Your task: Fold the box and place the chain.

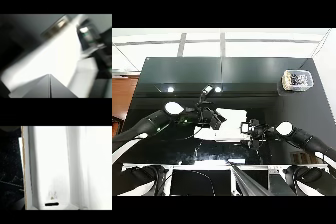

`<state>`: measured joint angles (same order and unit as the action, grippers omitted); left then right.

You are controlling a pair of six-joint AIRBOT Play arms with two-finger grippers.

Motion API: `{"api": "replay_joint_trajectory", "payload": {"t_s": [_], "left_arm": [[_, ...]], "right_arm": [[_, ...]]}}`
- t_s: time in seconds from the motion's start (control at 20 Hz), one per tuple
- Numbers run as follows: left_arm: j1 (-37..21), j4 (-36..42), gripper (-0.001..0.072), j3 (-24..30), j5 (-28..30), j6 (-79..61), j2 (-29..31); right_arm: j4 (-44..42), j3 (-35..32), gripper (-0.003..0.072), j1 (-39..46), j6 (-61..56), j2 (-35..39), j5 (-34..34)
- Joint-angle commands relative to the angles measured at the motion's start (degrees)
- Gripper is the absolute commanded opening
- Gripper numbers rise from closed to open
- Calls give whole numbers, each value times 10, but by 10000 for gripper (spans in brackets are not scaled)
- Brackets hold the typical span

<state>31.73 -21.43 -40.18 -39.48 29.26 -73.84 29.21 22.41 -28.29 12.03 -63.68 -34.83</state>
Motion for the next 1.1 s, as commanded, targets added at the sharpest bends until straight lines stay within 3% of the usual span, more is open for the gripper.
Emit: {"api": "replay_joint_trajectory", "payload": {"t_s": [0.0,0.3,0.55,0.75,0.85,0.95,1.05], "left_arm": [[3,-112,26,-32,3,63,-57],[1,-192,26,-66,-58,102,-69],[-33,-240,26,-93,-65,102,-3],[-109,-337,27,-79,-121,107,67],[-177,-343,28,-54,-166,77,97],[-238,-315,28,-33,-250,31,111],[-267,-280,34,-19,-320,-21,110]], "right_arm": [[0,0,180,0,0,0,0],[0,0,181,0,0,0,0],[0,0,181,0,0,0,0],[0,0,181,0,0,0,0],[0,0,181,0,0,0,0],[0,0,180,0,0,0,0],[0,0,181,0,0,0,0]]}}
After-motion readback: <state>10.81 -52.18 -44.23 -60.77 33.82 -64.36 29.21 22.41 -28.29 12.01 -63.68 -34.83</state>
